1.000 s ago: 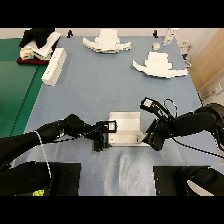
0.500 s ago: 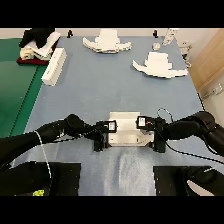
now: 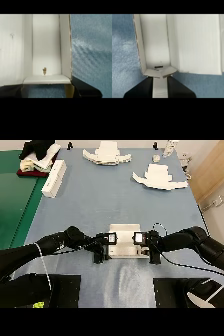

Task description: Fold the box.

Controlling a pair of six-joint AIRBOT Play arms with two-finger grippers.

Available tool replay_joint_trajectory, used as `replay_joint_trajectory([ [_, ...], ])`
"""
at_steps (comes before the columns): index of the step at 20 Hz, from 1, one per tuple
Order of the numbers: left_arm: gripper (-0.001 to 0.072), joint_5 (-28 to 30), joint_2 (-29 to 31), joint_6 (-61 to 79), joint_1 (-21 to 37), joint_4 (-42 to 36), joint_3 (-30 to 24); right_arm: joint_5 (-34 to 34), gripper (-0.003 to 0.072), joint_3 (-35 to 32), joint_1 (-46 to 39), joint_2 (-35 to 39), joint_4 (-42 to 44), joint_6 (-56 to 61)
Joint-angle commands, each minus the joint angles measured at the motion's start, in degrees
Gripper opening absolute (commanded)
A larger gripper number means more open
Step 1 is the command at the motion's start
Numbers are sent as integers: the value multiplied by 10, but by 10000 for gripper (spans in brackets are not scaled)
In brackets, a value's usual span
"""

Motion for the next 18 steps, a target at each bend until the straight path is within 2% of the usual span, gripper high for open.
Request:
replay_joint_trajectory([
  [1,462,0,0,0,0,0,0,4,136,-1,0,-5,33,-10],
  [4,462,0,0,0,0,0,0,8,133,-1,0,-8,47,-12],
  [5,462,0,0,0,0,0,0,9,76,-1,0,-10,59,-17],
  [8,462,0,0,0,0,0,0,31,78,-1,5,-26,82,-31],
  [9,462,0,0,0,0,0,0,41,119,-1,11,-33,82,-30],
  [11,462,0,0,0,0,0,0,51,527,-1,21,-44,86,-31],
  [12,462,0,0,0,0,0,0,51,587,-1,22,-47,86,-31],
  [18,462,0,0,0,0,0,0,35,585,-1,22,-41,75,-28],
])
